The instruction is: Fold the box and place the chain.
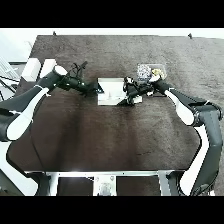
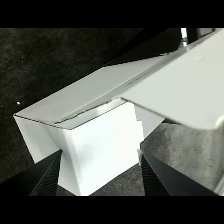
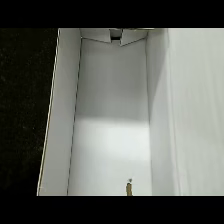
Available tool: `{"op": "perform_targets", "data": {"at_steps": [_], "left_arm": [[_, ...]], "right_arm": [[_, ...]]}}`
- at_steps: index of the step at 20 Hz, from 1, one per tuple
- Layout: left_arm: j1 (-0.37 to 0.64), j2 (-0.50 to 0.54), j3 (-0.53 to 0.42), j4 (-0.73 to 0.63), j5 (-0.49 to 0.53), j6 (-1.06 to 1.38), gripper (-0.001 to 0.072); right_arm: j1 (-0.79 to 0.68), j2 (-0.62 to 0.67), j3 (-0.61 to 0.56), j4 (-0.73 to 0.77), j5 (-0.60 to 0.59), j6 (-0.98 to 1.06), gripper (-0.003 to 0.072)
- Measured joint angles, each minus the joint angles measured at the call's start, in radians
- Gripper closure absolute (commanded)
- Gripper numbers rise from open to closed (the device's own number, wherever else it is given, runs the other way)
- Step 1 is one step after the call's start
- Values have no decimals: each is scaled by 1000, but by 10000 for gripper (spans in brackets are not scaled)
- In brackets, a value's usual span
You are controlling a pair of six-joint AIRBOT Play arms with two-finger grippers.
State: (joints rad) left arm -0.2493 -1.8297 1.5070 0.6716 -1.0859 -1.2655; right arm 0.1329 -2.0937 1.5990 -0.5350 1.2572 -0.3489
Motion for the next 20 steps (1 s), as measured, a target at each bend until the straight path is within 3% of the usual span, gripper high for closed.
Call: {"op": "perform_targets", "data": {"at_steps": [7,20], "left_arm": [[-72,-1,71,231,-27,-226,159],[-146,-5,117,451,-5,-457,158]], "right_arm": [[1,0,0,3,0,-2,115],[2,0,0,3,0,0,115]]}}
